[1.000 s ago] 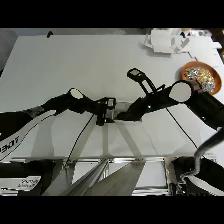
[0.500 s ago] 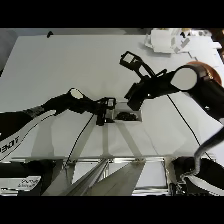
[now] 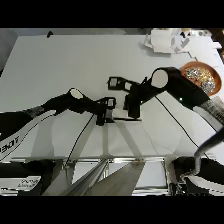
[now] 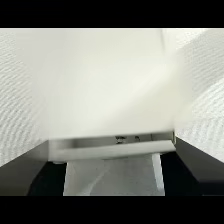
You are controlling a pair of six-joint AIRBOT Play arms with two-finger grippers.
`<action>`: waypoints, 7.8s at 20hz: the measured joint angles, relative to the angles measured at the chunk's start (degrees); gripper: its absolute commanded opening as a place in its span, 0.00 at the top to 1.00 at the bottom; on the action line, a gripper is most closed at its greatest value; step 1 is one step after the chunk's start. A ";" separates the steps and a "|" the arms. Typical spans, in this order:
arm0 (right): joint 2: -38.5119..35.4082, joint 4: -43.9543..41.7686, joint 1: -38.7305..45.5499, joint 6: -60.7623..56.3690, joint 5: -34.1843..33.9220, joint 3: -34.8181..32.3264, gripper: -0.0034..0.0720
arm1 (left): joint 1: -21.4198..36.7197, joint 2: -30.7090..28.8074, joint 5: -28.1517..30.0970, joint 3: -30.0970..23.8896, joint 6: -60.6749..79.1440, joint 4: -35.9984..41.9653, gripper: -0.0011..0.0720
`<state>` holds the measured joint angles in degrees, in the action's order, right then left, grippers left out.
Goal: Fold the box and place the chain.
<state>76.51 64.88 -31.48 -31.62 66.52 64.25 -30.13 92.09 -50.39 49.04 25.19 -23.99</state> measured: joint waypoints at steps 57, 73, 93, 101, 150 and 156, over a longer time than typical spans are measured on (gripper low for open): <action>-6.10 0.13 -3.50 5.95 -8.66 -10.73 0.93 | 0.00 0.00 -0.07 0.00 0.15 -0.04 0.64; -2.43 -1.01 -3.50 1.81 -11.45 -13.88 0.93 | 0.00 0.00 0.04 0.00 0.15 -0.02 0.64; -22.58 15.93 1.73 -30.73 3.85 -15.82 0.94 | 0.00 0.00 0.00 0.00 0.09 0.04 0.64; -29.86 20.41 24.09 -48.94 14.62 -26.80 0.93 | 0.00 0.00 0.00 0.00 0.11 0.02 0.64; -30.69 19.30 31.80 -53.88 13.42 -31.28 0.93 | 43.76 -29.86 3.08 -0.02 -43.36 -16.41 0.98; -30.69 19.32 31.80 -53.88 13.42 -31.28 0.93 | 53.83 -25.99 3.15 -0.02 -61.59 -33.38 0.98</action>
<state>45.82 84.20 0.32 -85.49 79.94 32.97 23.70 66.11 -47.24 49.01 -36.40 -57.36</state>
